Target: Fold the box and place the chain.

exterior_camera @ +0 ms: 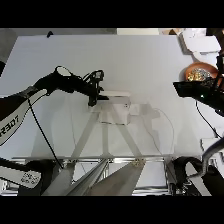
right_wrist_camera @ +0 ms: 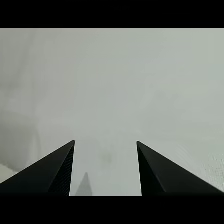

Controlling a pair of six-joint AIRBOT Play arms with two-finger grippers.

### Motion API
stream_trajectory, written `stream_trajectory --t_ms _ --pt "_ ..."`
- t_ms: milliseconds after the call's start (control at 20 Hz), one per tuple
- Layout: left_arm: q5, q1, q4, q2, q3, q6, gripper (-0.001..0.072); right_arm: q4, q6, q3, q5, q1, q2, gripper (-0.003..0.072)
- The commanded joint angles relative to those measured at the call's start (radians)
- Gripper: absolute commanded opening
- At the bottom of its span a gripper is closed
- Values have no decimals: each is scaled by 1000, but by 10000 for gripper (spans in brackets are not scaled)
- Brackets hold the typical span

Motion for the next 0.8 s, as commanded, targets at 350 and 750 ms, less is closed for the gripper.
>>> stream_trajectory --t_ms 350,750 --pt "0 -1 -2 -30 0 16 8 1 0 1 0 -1 0 393" --pt "-1 -1 -2 -30 0 16 11 145 -21 1 71 0 1 395"
